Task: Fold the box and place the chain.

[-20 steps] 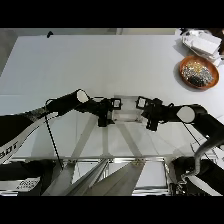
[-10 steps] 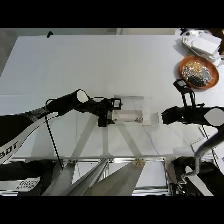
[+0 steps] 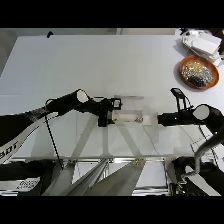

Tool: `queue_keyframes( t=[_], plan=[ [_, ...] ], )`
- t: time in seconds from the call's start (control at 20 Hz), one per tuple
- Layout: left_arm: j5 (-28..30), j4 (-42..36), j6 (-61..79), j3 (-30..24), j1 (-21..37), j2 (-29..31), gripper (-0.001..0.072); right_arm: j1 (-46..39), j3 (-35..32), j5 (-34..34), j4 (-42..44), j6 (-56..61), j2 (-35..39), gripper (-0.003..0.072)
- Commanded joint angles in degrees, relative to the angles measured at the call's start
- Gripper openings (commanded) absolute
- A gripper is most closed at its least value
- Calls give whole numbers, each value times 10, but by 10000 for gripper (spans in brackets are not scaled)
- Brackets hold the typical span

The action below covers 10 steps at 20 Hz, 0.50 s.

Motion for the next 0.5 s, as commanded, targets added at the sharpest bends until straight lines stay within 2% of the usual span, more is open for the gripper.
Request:
queue_keyframes(
  t=[0.0, 0.45],
  plan=[
    [0, 0, 0, 0, 0, 0, 133, 29, -2, -43, 60, -36, -50, 11],
    [0, 0, 0, 0, 0, 0, 133, 39, -1, -68, 87, -61, -52, 11]
  ],
)
